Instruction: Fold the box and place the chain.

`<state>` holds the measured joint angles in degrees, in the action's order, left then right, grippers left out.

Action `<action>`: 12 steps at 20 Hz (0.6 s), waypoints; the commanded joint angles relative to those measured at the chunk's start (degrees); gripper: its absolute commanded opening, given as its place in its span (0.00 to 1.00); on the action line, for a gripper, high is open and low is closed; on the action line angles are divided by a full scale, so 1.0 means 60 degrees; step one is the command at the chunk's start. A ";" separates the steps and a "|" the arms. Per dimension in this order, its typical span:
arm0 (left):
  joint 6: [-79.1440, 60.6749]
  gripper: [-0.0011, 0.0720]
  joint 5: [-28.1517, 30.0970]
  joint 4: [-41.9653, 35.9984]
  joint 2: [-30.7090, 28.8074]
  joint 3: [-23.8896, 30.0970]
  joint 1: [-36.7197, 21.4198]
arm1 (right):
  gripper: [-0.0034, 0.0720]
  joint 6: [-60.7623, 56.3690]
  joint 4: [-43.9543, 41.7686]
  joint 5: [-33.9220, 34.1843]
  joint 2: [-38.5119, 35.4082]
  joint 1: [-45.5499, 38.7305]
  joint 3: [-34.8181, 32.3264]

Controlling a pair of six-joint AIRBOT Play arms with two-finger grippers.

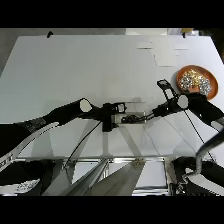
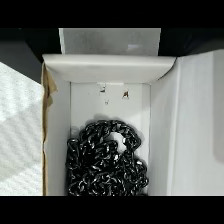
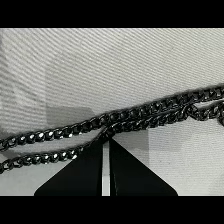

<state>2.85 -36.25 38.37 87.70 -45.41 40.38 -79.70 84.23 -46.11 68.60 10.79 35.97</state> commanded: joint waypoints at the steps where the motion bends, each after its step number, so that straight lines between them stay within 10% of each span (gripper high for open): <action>1: 0.0000 0.03 0.0000 0.0004 -0.0007 0.0004 0.0004 | 0.09 0.0007 0.0000 -0.0146 -0.0004 0.0007 -0.0007; 12: 0.0000 0.03 0.0000 0.0004 -0.0007 0.0004 0.0004 | 0.06 0.0007 -0.0306 -0.1322 -0.1428 0.0007 -0.0004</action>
<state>2.85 -36.25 38.37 87.70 -45.41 40.38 -79.66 83.66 -52.27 61.39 10.79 35.94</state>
